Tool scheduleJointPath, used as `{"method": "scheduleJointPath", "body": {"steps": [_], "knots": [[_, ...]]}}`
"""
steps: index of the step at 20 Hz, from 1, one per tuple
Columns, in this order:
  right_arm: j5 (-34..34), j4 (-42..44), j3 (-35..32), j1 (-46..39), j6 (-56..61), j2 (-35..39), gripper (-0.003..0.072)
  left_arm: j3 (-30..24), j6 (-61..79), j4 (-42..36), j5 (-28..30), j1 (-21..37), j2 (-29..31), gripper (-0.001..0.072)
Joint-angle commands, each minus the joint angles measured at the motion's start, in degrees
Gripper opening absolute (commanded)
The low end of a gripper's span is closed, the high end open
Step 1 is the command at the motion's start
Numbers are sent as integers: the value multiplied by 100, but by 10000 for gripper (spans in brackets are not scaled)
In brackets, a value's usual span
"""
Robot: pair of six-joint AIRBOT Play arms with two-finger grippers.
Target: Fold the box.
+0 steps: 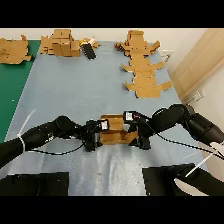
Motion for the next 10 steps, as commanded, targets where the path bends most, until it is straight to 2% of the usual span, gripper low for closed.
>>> {"method": "scheduleJointPath", "body": {"steps": [1,6,10], "knots": [[-24,105,4,4,7,4,564,-7,-11,282,-577,330,160,431],[-24,114,4,4,7,4,564,-20,-15,348,-1650,1266,170,431],[-26,122,4,4,63,4,564,-20,22,345,-1781,1397,168,430]]}}
